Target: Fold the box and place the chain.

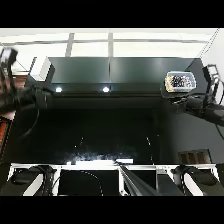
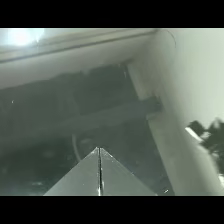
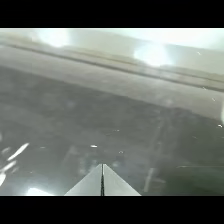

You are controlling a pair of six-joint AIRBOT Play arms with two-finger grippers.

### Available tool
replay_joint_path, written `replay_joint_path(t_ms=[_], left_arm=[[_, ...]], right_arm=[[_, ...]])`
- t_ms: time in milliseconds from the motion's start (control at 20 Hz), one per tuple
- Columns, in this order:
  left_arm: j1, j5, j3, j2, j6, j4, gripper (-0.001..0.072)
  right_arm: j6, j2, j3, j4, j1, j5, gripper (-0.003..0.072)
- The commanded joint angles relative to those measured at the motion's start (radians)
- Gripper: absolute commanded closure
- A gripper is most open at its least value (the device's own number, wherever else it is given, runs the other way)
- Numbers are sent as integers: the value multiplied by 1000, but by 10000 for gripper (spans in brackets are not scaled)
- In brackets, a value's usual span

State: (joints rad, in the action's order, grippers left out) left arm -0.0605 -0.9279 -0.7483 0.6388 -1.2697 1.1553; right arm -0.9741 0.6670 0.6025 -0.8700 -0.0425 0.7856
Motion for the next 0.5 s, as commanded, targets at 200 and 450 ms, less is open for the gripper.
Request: replay_joint_path(t_ms=[200,450], left_arm=[[-4,32,171,-159,5,37,682],[-4,32,171,-159,5,37,682]], right_arm=[[25,-8,-71,5,1,-88,685],[25,-8,-71,5,1,-88,685]])
